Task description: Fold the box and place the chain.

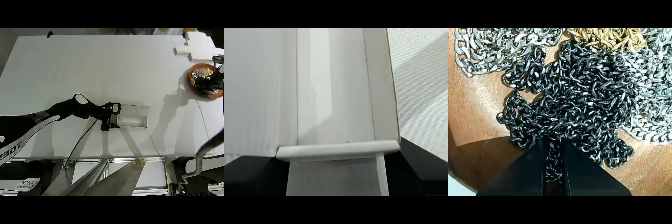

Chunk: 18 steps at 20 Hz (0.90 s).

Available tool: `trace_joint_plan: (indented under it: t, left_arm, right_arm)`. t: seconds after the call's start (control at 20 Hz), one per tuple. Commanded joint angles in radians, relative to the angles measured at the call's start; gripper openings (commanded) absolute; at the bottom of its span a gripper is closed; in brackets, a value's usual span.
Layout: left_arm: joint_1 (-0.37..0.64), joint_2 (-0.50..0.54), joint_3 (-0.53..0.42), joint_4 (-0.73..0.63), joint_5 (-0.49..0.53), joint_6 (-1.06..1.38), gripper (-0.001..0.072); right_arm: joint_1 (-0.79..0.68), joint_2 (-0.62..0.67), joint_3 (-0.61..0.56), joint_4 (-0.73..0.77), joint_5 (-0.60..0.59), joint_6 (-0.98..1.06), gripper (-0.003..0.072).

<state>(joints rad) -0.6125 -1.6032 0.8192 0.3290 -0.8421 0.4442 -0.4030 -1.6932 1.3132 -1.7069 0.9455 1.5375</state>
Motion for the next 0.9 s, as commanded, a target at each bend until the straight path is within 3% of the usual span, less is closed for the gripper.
trace_joint_plan:
  t: [0.0,0.2,0.55,0.85]
  left_arm:
    - [0.000,0.000,0.000,0.000,0.000,0.000,0.0071]
    - [0.000,0.000,0.000,0.000,0.000,0.000,0.0071]
    - [0.000,0.000,0.000,0.000,0.000,0.000,0.0071]
    - [0.000,0.000,0.000,0.000,0.000,0.000,0.0071]
  right_arm:
    - [0.000,0.025,0.000,-0.004,0.017,0.006,0.0016]
    - [0.000,0.168,0.000,-0.016,0.058,-0.016,0.0016]
    - [0.000,0.546,0.000,0.035,0.219,-0.117,0.0016]
    - [0.001,0.833,-0.001,0.447,0.459,-0.203,0.0016]
